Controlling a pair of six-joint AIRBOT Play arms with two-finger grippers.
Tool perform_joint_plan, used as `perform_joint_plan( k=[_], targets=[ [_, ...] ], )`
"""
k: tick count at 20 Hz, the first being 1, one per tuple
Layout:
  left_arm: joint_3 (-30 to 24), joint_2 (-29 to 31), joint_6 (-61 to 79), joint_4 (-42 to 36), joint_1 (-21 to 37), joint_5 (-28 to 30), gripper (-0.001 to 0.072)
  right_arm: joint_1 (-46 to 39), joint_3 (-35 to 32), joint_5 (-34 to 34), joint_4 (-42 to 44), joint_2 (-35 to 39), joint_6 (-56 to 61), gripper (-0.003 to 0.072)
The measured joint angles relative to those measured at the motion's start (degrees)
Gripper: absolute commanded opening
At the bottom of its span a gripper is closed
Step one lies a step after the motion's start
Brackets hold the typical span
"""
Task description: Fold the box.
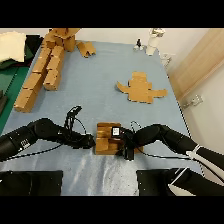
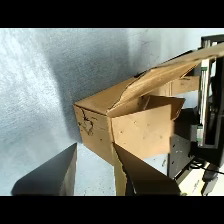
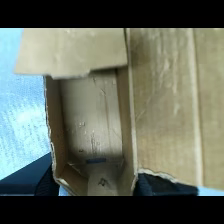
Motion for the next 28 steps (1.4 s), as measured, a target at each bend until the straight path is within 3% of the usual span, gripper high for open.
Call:
perform_joint_plan(
  k=[10,11,12,23,28],
  targets=[
    [1.11,0.96,-1.7,-0.33,-0.22,-0.42,0.0367,0.0,0.0,0.0,0.0,0.0,0.02,0.0513],
    [1.18,0.59,-1.7,-0.42,-0.55,-0.37,0.0497,0.0,0.0,0.0,0.0,0.0,0.0,0.0513],
    [1.25,0.04,-1.73,-0.52,-0.98,-0.46,0.0703,0.0,0.0,0.0,0.0,0.0,0.02,0.0513],
    [1.38,-5.51,-2.14,-5.6,-2.49,4.37,0.068,0.0,0.0,0.0,0.0,0.0,0.02,0.0513],
    [3.32,-6.05,-11.74,3.63,-4.24,4.61,0.0663,0.0,0.0,0.0,0.0,0.0,0.02,0.0513]
  ],
)
